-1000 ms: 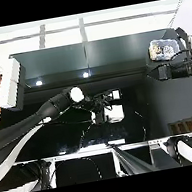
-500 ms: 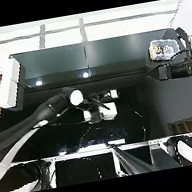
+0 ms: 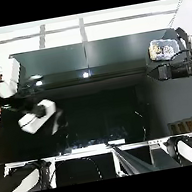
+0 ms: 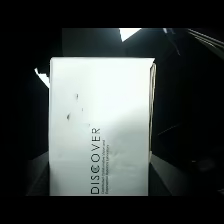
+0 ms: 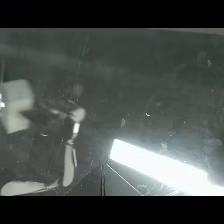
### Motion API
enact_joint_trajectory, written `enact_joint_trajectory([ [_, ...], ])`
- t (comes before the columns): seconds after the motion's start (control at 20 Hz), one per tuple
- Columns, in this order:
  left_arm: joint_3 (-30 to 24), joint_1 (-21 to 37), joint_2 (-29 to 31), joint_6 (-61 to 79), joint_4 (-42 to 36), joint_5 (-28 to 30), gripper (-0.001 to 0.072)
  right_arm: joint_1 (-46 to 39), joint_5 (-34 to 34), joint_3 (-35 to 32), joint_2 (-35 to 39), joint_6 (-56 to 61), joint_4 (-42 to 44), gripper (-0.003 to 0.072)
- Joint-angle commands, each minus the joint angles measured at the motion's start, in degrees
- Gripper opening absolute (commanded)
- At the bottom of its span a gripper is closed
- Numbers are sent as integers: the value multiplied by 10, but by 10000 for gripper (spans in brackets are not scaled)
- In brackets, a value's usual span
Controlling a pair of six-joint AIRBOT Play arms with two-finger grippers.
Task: Fold the box and place the chain.
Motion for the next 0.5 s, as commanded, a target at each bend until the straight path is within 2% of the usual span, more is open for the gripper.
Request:
enact_joint_trajectory([
  [0.0, -42, 215, 27, -54, 27, -60, 353, 0, -2, 0, 0, 0, 0, 10],
  [0.1, -43, 311, 27, -48, 41, -66, 354, 0, -9, 0, 0, 0, 0, 10],
  [0.2, -39, 384, 28, -21, 40, -45, 354, 0, -13, 0, 0, 0, 0, 10],
  [0.3, -40, 428, 28, -4, 33, -5, 354, 0, -14, 0, 0, 0, 0, 10],
  [0.45, -40, 436, 28, 53, 30, 73, 354, 0, -17, 0, 0, 5, 0, 10],
])
